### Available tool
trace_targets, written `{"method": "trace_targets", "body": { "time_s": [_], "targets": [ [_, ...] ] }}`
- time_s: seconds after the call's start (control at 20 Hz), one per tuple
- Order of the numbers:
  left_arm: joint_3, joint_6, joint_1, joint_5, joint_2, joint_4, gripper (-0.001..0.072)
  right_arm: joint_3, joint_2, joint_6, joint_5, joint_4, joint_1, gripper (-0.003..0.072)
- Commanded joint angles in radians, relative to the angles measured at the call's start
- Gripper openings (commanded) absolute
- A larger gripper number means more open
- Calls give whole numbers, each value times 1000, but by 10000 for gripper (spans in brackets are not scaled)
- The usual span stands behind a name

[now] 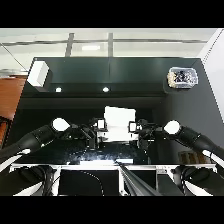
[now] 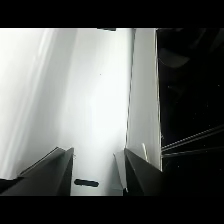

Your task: Fold the box and place the chain.

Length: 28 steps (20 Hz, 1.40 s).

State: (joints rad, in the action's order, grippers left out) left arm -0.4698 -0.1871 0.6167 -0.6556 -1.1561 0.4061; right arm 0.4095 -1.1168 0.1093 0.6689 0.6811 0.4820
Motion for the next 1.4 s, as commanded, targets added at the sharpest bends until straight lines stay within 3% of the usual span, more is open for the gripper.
{"method": "trace_targets", "body": {
  "time_s": [0.0,0.05,0.3,0.5,0.65,0.8,0.85,0.95,1.15,1.35],
  "targets": [
    [-1,27,-1,1,3,11,114,0,0,0,1,0,0,540],
    [-3,36,-1,0,17,45,32,1,0,0,0,0,0,541],
    [-3,397,-106,-54,195,267,31,1,0,0,0,0,0,541],
    [-3,749,-328,-207,369,346,32,1,0,0,0,0,0,541],
    [-3,919,-511,-351,417,352,31,1,0,0,0,0,0,541],
    [38,1486,-626,-360,383,433,30,0,0,-1,0,0,0,541],
    [57,1587,-649,-409,338,454,31,1,0,-1,0,0,0,541],
    [68,1582,-657,-486,225,449,34,0,0,-1,3,-1,0,541],
    [67,1407,-605,-450,23,293,30,0,0,-1,3,0,0,541],
    [61,1386,-463,-339,-23,244,29,1,0,0,3,0,0,541]
  ]
}}
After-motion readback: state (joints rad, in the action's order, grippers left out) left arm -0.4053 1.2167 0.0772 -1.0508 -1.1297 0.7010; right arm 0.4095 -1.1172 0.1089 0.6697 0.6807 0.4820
